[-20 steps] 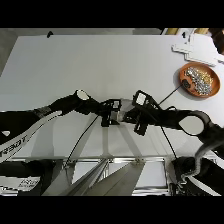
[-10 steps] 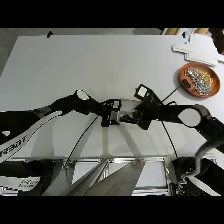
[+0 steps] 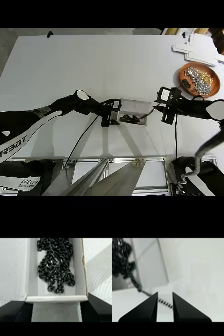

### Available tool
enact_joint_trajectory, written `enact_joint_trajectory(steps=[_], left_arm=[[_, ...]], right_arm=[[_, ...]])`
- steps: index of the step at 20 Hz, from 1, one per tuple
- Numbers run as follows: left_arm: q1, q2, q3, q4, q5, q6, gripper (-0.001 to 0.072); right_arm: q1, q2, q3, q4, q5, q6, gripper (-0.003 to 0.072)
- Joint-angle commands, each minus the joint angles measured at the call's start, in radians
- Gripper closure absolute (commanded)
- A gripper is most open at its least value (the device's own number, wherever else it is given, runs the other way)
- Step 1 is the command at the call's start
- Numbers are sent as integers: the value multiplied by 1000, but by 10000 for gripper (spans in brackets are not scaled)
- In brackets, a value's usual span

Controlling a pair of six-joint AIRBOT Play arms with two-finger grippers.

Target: Fold the box and place the chain.

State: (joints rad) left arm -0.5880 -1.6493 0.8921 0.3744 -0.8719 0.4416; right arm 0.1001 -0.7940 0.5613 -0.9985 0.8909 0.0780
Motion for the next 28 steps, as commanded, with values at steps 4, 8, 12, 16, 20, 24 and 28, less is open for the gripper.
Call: enact_joint_trajectory(steps=[4,8,12,16,20,24,28], left_arm=[[0,1,1,0,0,0,502],[0,1,1,0,0,0,502],[1,1,1,0,0,0,502],[1,1,1,0,0,0,502],[0,1,1,0,0,0,502],[0,1,1,0,0,0,502],[1,1,1,0,0,0,502]], right_arm=[[0,-190,-58,138,-51,-404,357],[0,-306,-58,131,-93,-436,357],[-9,-323,-58,130,-118,-439,358],[-9,-329,-61,116,-125,-438,463],[-4,-350,-78,70,-116,-331,667],[13,-233,-78,-63,-82,-109,668],[25,1,-78,-85,46,139,668]])
